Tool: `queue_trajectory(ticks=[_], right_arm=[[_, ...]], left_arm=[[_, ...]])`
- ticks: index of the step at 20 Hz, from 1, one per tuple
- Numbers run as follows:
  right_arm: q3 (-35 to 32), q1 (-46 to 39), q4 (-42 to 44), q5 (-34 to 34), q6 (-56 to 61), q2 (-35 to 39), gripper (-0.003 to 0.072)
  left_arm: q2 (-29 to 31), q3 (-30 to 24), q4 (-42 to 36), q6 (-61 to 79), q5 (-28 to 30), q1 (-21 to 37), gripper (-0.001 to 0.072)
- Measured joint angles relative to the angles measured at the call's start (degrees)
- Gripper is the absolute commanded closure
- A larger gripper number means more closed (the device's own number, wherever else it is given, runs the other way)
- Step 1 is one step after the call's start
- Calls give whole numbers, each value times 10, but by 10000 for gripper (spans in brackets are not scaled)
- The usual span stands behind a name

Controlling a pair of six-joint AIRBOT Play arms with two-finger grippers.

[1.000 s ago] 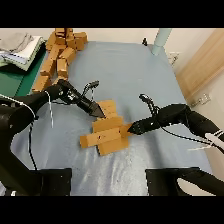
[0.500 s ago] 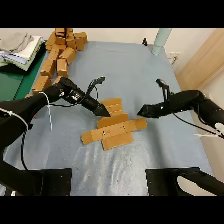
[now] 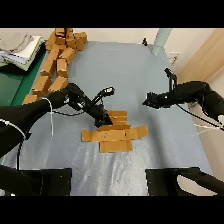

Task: Fold the box.

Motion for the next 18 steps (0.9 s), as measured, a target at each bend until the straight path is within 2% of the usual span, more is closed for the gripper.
queue_trajectory(ticks=[10,12,14,18], right_arm=[[2,-1,12,1,2,-19,646],[2,-1,12,0,2,-20,682],[2,0,13,-5,2,-20,682],[-7,21,-6,-56,2,-20,682]], left_arm=[[-16,-3,-13,21,18,-6,698],[-18,-3,-15,21,13,-6,699],[-18,-3,-19,21,13,-6,698],[-19,-3,-26,21,10,-7,698]])
